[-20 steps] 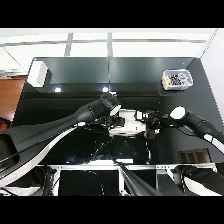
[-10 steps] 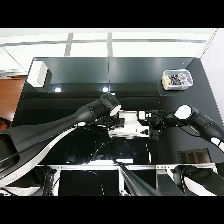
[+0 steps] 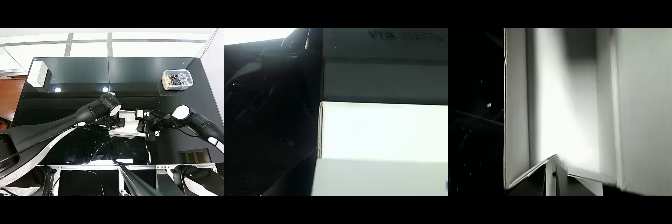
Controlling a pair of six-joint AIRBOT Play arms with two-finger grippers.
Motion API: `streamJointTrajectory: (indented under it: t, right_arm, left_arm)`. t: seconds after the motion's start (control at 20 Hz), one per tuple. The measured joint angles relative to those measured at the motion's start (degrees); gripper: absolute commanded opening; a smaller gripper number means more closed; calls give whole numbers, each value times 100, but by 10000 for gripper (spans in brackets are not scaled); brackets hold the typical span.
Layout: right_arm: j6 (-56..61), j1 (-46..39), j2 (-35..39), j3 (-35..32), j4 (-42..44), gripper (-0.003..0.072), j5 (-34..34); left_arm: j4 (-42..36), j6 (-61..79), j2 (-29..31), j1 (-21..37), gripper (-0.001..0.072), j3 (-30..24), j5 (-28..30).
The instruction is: Fold the box and place the chain.
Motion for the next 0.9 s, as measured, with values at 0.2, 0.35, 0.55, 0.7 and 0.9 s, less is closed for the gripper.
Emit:
streamJointTrajectory:
  t: [0.2,0.35,0.55,0.7,0.9]
  right_arm:
    - [103,175,-116,-4,409,64,-337]
    - [260,219,-149,-4,455,64,-435]
    - [446,240,-164,-2,363,381,-485]
    - [529,240,-164,0,284,186,-507]
    - [557,247,-166,-2,249,250,-522]
  left_arm:
    - [-4,-13,0,0,22,0,9]
    - [-7,-13,0,0,21,0,15]
    - [-7,-11,0,0,22,0,24]
    - [-9,-13,0,0,22,0,26]
    - [-15,-13,0,0,22,0,31]
